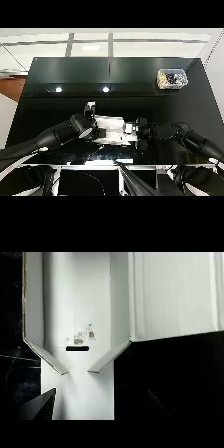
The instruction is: Fold the box and place the chain.
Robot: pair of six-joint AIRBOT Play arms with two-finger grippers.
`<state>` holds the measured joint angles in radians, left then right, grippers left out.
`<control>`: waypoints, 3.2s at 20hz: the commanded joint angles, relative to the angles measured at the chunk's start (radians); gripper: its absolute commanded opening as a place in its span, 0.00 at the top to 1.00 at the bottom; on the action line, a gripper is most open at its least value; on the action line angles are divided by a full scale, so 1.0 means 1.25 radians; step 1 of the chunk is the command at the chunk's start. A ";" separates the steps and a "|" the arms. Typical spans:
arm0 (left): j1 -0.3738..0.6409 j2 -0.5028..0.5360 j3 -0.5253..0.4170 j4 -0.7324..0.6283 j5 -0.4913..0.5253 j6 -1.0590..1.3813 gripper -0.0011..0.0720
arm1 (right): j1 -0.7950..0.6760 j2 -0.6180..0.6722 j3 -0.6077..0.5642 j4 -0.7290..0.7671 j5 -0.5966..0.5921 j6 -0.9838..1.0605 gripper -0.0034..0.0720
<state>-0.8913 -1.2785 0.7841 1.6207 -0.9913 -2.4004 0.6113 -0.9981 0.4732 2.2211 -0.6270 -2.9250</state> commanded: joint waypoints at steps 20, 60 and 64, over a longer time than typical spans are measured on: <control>0.000 -0.001 -0.005 -0.008 0.018 -0.004 0.94 | 0.153 -0.075 0.000 0.111 0.196 0.080 0.78; 0.000 -0.001 -0.005 -0.026 0.018 -0.004 0.94 | -0.173 -0.023 -0.073 0.251 -0.114 0.960 0.45; 0.000 -0.001 -0.005 -0.026 0.018 -0.003 0.94 | -0.173 -0.023 -0.013 0.249 -0.215 0.924 0.13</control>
<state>-0.8913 -1.2785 0.7780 1.5883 -0.9695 -2.4050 0.3901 -1.0248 0.4099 2.5244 -0.8143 -1.7481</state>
